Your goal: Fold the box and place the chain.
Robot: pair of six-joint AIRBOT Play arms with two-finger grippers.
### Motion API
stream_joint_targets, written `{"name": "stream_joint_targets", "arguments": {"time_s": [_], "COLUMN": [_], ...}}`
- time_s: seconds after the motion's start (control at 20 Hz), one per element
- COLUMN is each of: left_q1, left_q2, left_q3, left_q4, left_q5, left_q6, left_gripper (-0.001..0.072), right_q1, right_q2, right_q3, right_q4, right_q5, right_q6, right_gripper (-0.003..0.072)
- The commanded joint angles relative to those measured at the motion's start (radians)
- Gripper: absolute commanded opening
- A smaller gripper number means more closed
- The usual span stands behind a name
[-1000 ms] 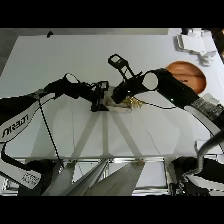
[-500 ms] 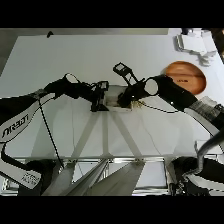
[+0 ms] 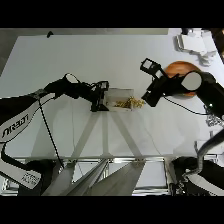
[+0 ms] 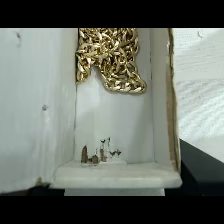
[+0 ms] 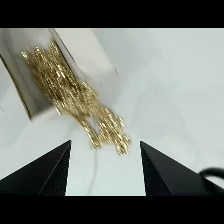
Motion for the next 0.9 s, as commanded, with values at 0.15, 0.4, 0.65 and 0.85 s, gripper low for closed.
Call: {"name": "stream_joint_targets", "arguments": {"time_s": [0.15, 0.4, 0.65, 0.85], "left_q1": [0.000, 0.000, 0.000, 0.000], "left_q2": [0.000, 0.000, 0.000, 0.000], "left_q3": [-0.001, 0.000, -0.001, 0.000], "left_q4": [0.000, 0.000, 0.000, 0.000], "left_q5": [0.000, 0.000, 0.000, 0.000], "left_q6": [0.000, 0.000, 0.000, 0.000], "left_gripper": [0.0158, 0.0158, 0.0158, 0.0158], "right_q1": [-0.107, -0.106, -0.106, -0.106], "right_q2": [-0.116, -0.311, -0.397, -0.413], "right_q3": [-0.069, -0.069, -0.069, -0.069], "right_q4": [0.253, 0.459, 0.653, 0.663], "right_q5": [-0.011, -0.012, -0.078, -0.106], "right_q6": [-0.626, -0.924, -1.023, -1.023], "right_gripper": [0.0616, 0.0624, 0.0627, 0.0404]}}
